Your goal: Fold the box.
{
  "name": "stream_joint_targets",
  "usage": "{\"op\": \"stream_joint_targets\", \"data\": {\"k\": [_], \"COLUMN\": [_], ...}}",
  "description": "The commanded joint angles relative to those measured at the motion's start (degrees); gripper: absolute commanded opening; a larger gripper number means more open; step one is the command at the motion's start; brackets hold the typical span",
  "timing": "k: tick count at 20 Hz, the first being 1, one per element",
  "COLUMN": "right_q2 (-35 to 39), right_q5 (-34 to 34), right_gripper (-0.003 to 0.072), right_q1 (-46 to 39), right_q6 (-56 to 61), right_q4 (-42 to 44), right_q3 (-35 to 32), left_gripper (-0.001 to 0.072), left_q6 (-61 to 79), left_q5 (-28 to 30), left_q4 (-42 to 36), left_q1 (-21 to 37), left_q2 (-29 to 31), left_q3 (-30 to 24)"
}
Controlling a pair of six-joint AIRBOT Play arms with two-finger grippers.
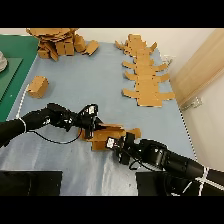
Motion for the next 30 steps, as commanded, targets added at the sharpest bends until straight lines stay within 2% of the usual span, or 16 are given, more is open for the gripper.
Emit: {"op": "stream_joint_targets", "data": {"k": [1,4,9,11,14,16,18,24,26,30], "right_q2": [-0.2,-0.2,-0.09,0.02,0.04,0.68,2.21,7.15,5.22,-0.72], "right_q5": [-0.66,-0.68,-0.48,1.73,1.44,5.22,5.33,7.43,6.43,4.92], "right_gripper": [0.0457,0.0457,0.0458,0.057,0.0572,0.072,0.072,0.072,0.072,0.072], "right_q1": [-1.01,-4.0,-4.09,-4.09,-4.11,-4.72,-6.47,-7.3,-7.3,-7.32], "right_q6": [0.42,0.44,2.84,3.26,3.21,4.37,4.26,1.31,-4.33,-7.96], "right_q4": [-3.85,-3.15,1.18,1.25,0.63,2.78,5.79,5.25,5.62,5.68], "right_q3": [2.56,2.69,3.28,3.78,4.55,5.25,5.27,5.11,5.11,5.18], "left_gripper": [0.0013,0.0013,0.0013,0.0013,0.0013,0.0013,0.0013,0.0013,0.0013,0.0013], "left_q6": [0.0,0.0,0.0,0.0,0.0,0.0,0.0,0.0,0.0,0.0], "left_q5": [0.07,0.04,0.04,0.04,0.04,0.04,0.04,0.04,0.02,0.02], "left_q4": [0.0,0.0,0.0,0.0,0.0,0.0,0.0,0.0,0.0,0.0], "left_q1": [0.0,0.0,0.0,0.0,0.0,0.0,0.0,0.0,-0.02,0.0], "left_q2": [0.0,0.0,0.0,0.0,0.0,0.0,0.0,0.0,0.0,0.0], "left_q3": [0.0,0.0,0.0,0.0,0.0,0.0,0.0,0.0,0.0,-0.02]}}
